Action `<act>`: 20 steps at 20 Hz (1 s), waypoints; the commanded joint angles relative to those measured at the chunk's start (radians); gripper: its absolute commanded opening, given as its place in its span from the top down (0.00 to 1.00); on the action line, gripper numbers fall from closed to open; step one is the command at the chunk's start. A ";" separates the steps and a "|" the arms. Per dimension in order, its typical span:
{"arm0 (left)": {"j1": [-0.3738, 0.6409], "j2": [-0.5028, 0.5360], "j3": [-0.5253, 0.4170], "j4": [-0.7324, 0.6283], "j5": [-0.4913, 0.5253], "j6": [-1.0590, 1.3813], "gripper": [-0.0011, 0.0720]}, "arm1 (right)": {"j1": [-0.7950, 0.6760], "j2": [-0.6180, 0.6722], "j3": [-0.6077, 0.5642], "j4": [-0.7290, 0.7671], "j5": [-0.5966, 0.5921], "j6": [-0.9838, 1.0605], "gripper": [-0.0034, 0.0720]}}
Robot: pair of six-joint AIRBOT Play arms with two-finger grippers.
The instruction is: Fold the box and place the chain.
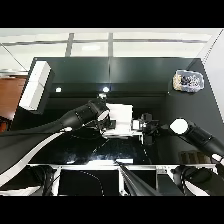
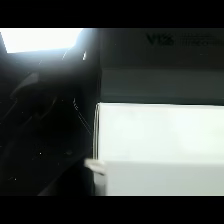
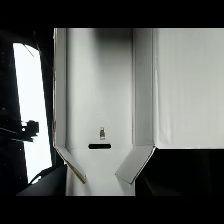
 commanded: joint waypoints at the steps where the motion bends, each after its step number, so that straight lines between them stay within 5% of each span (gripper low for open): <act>1: -0.001 0.000 0.000 0.000 0.001 -0.001 0.95 | 0.000 -0.025 0.000 0.076 -0.003 -0.044 0.53; 3: -0.001 0.000 0.000 -0.009 0.001 0.000 0.95 | 0.006 -0.032 0.000 0.130 0.005 -0.027 0.64; 17: -0.001 0.000 0.000 -0.012 0.002 -0.001 0.95 | 0.032 -0.092 0.000 0.233 -0.059 0.049 0.64; 18: 0.000 0.000 0.000 -0.011 0.002 -0.001 0.95 | 0.032 -0.092 0.000 0.234 -0.059 0.049 0.57; 19: 0.000 0.000 0.000 -0.011 0.002 -0.001 0.94 | 0.032 -0.092 0.000 0.234 -0.060 0.049 0.30; 20: 0.000 0.000 0.000 -0.011 0.002 -0.001 0.95 | 0.032 -0.092 0.000 0.234 -0.060 0.049 0.26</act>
